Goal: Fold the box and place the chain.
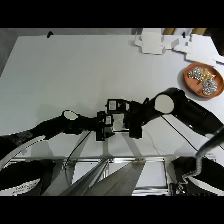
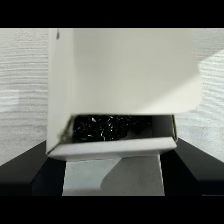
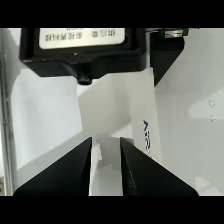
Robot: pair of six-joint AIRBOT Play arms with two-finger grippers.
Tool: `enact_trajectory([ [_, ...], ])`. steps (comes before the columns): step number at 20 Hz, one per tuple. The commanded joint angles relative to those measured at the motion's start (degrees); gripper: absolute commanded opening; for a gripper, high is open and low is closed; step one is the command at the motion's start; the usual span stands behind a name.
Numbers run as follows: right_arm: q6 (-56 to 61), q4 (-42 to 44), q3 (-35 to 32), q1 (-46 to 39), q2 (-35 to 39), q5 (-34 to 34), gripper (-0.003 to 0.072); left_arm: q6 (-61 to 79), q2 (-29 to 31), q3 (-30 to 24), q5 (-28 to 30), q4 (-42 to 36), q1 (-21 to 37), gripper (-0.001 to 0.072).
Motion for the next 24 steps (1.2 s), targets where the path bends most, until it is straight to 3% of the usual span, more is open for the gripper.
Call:
enact_trajectory([
  [1,-0.22,-3.15,-4.11,1.55,3.17,-4.52,0.0258,0.04,0.0,0.02,-0.02,0.02,0.04,0.0275],
  [6,-0.07,-4.46,-4.35,1.84,3.23,-9.31,0.0275,0.04,0.0,0.02,-0.02,0.02,0.04,0.0275],
  [14,-4.2,-2.45,-0.07,-2.29,7.3,-8.24,0.0274,0.04,0.0,0.02,-0.02,0.02,0.04,0.0275],
  [20,-9.05,-0.17,-0.09,-5.25,1.29,-4.11,0.0274,0.04,0.0,0.02,-0.02,0.02,0.04,0.0275],
  [24,-10.78,-0.2,-0.92,-5.25,-0.5,-6.71,0.0274,0.04,0.0,0.02,-0.02,0.02,0.04,0.0275],
])
